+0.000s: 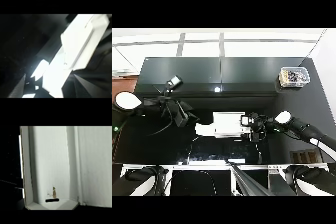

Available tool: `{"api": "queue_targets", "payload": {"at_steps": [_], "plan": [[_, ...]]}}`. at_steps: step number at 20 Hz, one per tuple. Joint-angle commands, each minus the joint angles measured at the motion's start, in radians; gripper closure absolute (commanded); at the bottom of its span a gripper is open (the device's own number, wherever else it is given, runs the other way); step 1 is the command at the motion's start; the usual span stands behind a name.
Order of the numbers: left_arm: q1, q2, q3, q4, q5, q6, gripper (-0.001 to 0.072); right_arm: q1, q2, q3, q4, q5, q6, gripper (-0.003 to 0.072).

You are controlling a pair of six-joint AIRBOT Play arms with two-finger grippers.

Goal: Fold the box and place the chain.

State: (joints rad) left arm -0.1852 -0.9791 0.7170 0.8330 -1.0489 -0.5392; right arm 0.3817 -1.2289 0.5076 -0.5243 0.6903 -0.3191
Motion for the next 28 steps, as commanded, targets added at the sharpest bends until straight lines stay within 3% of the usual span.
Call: {"api": "queue_targets", "payload": {"at_steps": [1,2,5,15,18,21,24,26,28], "plan": [[-0.121,-0.014,-0.021,0.127,0.068,0.254,0.0004,0.001,-0.001,-0.001,0.000,0.000,0.000,0.0507],[-0.167,-0.024,-0.021,0.154,0.075,0.363,0.0004,0.001,-0.001,-0.001,0.000,0.001,0.000,0.0507],[-0.291,-0.071,-0.021,0.253,0.161,0.387,0.0004,0.001,-0.001,-0.001,0.000,0.000,0.000,0.0506],[-0.311,-0.266,-0.021,0.035,0.155,0.386,0.0031,0.001,-0.001,-0.001,0.000,0.001,0.000,0.0506],[-0.312,-0.275,-0.024,0.037,0.158,0.386,0.0146,0.001,-0.001,-0.001,0.000,0.000,0.000,0.0507],[-0.315,-0.278,-0.026,0.036,0.184,0.378,0.0172,0.001,-0.001,-0.001,0.000,0.000,0.000,0.0506],[-0.328,-0.278,-0.027,-0.004,0.200,0.376,0.0487,0.001,-0.001,-0.001,0.000,0.000,0.000,0.0507],[-0.336,-0.280,-0.027,-0.029,0.197,0.376,0.0556,0.001,-0.001,-0.001,0.000,0.000,0.000,0.0506],[-0.337,-0.280,-0.027,-0.064,0.180,0.376,0.0557,0.001,-0.001,-0.001,0.000,0.000,0.000,0.0507]]}}
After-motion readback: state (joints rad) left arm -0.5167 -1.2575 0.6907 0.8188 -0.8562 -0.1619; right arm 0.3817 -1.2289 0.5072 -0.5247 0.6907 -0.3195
